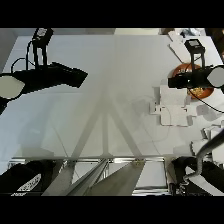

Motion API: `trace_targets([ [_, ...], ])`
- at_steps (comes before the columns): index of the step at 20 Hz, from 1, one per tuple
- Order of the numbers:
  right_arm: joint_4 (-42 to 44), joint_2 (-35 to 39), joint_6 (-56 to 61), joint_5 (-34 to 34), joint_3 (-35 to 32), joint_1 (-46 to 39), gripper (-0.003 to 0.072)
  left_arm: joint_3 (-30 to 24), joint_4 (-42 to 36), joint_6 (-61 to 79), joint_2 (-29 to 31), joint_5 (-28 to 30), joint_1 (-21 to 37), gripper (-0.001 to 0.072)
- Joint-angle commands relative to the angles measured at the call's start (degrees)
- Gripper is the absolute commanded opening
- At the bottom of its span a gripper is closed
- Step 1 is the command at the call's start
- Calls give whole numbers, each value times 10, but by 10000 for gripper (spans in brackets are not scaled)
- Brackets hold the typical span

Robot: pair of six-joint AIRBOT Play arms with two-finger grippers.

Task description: Fold the box and place the chain.

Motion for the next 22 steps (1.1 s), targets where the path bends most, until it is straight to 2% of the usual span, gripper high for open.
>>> trace_targets([
  [1,1,0,0,0,1,0,13,0,0,0,0,0,0,696],
  [3,5,0,2,2,1,0,13,0,0,0,0,0,0,696],
  [6,13,1,-31,53,1,0,27,0,0,0,0,0,0,696],
  [7,5,2,-47,74,1,0,148,0,0,0,0,0,0,696],
  [8,-16,2,-49,96,1,0,348,0,0,0,0,0,0,696],
  [9,-50,2,-42,115,1,0,411,0,0,0,0,0,0,696],
  [13,-202,1,13,159,1,0,410,0,0,0,0,0,0,696],
  [16,-205,-3,35,160,1,-35,410,0,0,0,0,0,0,696],
  [22,-172,-24,13,181,2,-200,411,0,0,0,0,0,0,696],
])
